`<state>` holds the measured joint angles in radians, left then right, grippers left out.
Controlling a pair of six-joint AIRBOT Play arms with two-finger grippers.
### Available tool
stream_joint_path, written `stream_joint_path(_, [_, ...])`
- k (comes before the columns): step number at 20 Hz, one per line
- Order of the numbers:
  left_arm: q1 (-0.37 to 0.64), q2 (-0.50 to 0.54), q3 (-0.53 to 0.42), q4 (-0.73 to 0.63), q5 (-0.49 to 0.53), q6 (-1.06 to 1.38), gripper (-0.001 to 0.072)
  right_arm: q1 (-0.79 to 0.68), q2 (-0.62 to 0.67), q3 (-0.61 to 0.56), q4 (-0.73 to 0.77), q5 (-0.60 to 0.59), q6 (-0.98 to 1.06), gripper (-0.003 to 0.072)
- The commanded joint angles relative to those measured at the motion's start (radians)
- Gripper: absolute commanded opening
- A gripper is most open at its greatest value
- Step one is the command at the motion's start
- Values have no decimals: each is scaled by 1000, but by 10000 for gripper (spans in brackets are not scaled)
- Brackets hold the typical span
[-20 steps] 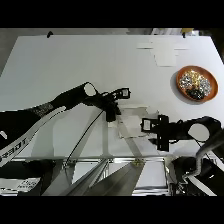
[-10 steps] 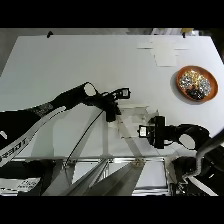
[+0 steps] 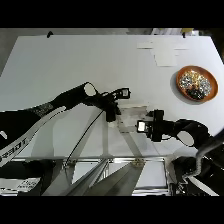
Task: Fold the box and place the chain.
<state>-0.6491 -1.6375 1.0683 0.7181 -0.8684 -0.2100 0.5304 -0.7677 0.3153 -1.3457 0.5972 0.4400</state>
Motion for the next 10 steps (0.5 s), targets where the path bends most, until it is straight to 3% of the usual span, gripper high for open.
stream_joint_path(1, [-1,0,0,0,1,0,10,-22,-1,32,-11,5,-8,693])
stream_joint_path(10, [-1,0,0,0,0,0,10,-217,-50,87,212,61,-272,693])
